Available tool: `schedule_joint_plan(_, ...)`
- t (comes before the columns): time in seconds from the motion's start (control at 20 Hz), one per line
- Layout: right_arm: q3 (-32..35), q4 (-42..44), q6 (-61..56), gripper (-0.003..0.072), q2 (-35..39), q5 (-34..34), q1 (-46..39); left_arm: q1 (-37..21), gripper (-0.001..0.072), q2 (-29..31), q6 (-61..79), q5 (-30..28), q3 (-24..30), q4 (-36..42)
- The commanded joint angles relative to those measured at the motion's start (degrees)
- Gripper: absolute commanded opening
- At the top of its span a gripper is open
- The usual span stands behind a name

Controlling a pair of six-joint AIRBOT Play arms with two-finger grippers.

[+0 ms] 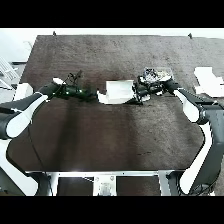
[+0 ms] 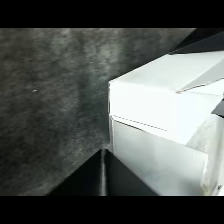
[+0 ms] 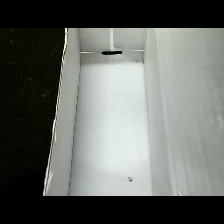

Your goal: Fold the box and place the chain.

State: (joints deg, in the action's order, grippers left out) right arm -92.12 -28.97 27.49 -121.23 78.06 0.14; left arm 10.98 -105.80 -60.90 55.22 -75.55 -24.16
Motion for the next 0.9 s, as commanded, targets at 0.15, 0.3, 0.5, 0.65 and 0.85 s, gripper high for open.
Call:
schedule_joint_plan(0.15, 0.0, 0.0, 0.0, 0.0588, 0.0, 0.0, 0.0, 0.1, 0.0357, 0.4, 1.5, 1.7, -0.6, 2.9)
schedule_joint_plan(0.3, 0.0, 0.0, 0.0, 0.0587, 0.0, 0.0, 0.0, 1.0, 0.0358, 0.4, 2.7, 1.8, -0.6, 4.6)
schedule_joint_plan(0.5, 0.0, 0.0, 0.0, 0.0587, 0.0, 0.0, 0.0, 2.3, 0.0359, 0.5, 2.4, 1.2, -1.6, 5.8)
schedule_joint_plan(0.65, 0.0, 0.0, 0.0, 0.0587, 0.0, 0.0, 0.0, 3.0, 0.036, 0.4, 0.9, 1.2, -3.2, 5.3)
schedule_joint_plan(0.85, 0.0, 0.0, 0.0, 0.0588, 0.0, 0.0, 0.0, 3.9, 0.0358, 0.5, -5.4, 1.3, -3.4, 4.0)
